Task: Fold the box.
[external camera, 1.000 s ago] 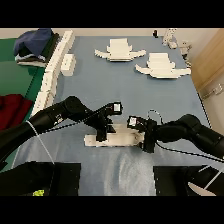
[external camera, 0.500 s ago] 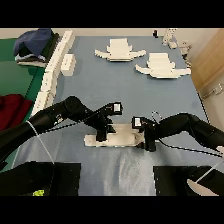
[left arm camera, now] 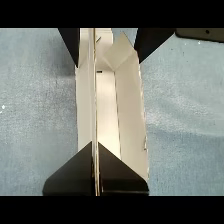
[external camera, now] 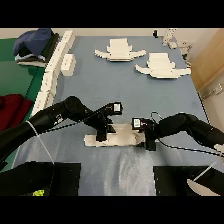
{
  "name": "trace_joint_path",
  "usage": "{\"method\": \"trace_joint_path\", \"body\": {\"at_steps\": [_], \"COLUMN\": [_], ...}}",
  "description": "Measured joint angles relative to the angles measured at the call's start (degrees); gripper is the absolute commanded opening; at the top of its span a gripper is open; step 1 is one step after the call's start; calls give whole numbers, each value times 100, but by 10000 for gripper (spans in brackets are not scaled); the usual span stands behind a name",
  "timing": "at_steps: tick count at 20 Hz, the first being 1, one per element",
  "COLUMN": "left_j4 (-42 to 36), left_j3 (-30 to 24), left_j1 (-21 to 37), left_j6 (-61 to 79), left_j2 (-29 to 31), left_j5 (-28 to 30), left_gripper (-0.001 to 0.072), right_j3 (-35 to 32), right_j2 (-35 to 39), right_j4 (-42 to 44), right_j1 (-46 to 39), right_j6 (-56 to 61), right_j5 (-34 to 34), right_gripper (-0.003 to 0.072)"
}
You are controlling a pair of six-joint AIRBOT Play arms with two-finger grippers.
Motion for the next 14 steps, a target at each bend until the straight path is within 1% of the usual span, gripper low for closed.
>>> {"method": "trace_joint_path", "body": {"at_steps": [13,14], "left_j4": [0,0], "left_j3": [0,0], "left_j1": [0,0], "left_j6": [0,0], "left_j2": [0,0], "left_j5": [0,0], "left_gripper": [13,13], "right_j3": [-90,-96], "right_j2": [-238,-254], "right_j4": [109,109], "right_j1": [125,127], "right_j6": [-142,-144], "right_j5": [264,315], "right_gripper": [705,645]}}
